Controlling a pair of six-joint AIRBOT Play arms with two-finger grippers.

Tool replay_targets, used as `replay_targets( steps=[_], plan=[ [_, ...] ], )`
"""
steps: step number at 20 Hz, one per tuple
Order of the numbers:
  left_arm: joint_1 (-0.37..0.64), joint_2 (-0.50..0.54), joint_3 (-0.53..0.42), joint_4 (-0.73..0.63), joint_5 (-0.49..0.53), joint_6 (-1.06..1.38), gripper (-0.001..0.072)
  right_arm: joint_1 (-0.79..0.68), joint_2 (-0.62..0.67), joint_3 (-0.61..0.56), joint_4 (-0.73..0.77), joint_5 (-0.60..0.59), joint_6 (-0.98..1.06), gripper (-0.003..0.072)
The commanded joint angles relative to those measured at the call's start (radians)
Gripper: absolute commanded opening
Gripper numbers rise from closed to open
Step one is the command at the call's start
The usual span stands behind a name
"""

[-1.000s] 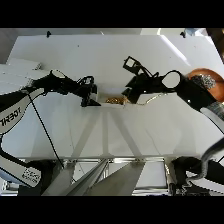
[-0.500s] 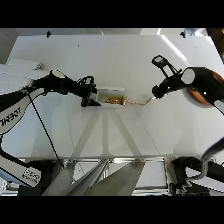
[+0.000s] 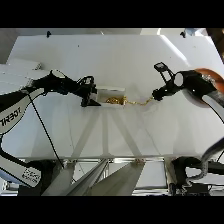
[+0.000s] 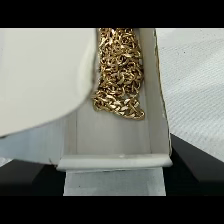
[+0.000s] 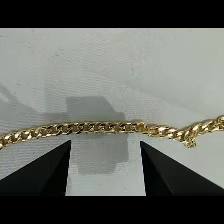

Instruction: Fold the box and place the chain.

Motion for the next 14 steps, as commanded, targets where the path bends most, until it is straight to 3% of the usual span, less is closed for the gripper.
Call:
replay_targets(
  steps=[1, 3, 5, 8, 14],
  plan=[
    [0.001, 0.000, 0.000, 0.000, 0.000, 0.000, 0.0496, 0.005, -0.044, 0.000, -0.007, 0.001, 0.042, 0.0471],
    [0.001, 0.000, 0.000, 0.000, 0.000, 0.000, 0.0496, 0.006, -0.059, 0.000, -0.006, 0.011, 0.041, 0.0408],
    [0.001, 0.000, 0.000, 0.000, 0.000, 0.000, 0.0496, 0.008, -0.065, 0.000, -0.006, 0.023, 0.040, 0.0199],
    [0.001, 0.000, 0.000, 0.000, 0.000, 0.000, 0.0496, 0.015, -0.065, 0.000, -0.007, 0.023, 0.040, 0.0030],
    [0.001, 0.000, 0.000, 0.000, 0.000, 0.000, 0.0496, 0.070, -0.045, 0.000, -0.006, 0.022, 0.014, 0.0014]
  ],
)
